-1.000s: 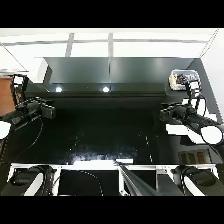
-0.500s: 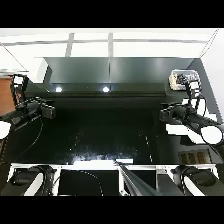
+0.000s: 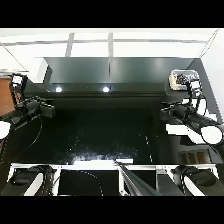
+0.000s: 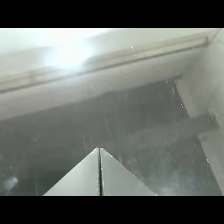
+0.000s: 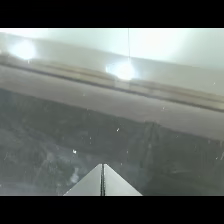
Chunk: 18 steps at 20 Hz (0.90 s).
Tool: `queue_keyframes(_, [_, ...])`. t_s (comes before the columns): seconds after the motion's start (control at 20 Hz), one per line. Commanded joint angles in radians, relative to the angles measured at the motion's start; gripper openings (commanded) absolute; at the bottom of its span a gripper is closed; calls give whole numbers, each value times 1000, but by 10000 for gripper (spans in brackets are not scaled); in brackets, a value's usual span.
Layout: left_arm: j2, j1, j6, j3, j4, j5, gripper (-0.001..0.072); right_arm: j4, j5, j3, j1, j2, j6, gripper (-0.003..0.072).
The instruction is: Fold the box and place the chain.
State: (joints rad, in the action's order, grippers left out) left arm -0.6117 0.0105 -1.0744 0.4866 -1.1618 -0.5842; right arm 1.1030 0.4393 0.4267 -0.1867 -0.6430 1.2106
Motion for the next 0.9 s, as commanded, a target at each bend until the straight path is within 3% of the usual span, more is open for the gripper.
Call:
queue_keyframes(0.0, [1,0,-6,-1,16,78,27,-10,-32,0,0,1,0,18])
queue_keyframes(0.2, [-16,1,-7,-1,140,139,33,-51,-53,0,0,1,0,18])
queue_keyframes(0.25, [-27,5,-6,-1,197,143,208,-63,-84,0,0,0,1,28])
queue_keyframes(0.3, [-43,20,-6,-1,228,153,608,-67,-109,0,0,0,5,295])
queue_keyframes(0.35, [-61,43,-6,0,242,160,707,-66,-129,0,0,0,5,717])
queue_keyframes(0.5, [-119,152,-6,0,243,158,707,-25,-165,23,82,-20,70,713])
queue_keyframes(0.6, [-142,215,-6,0,243,180,706,41,-91,97,313,-87,237,713])
queue_keyframes(0.7, [-151,255,-6,0,243,222,706,46,9,203,623,-199,331,713])
queue_keyframes(0.85, [-152,269,-6,0,243,243,706,55,332,453,1041,-426,284,713])
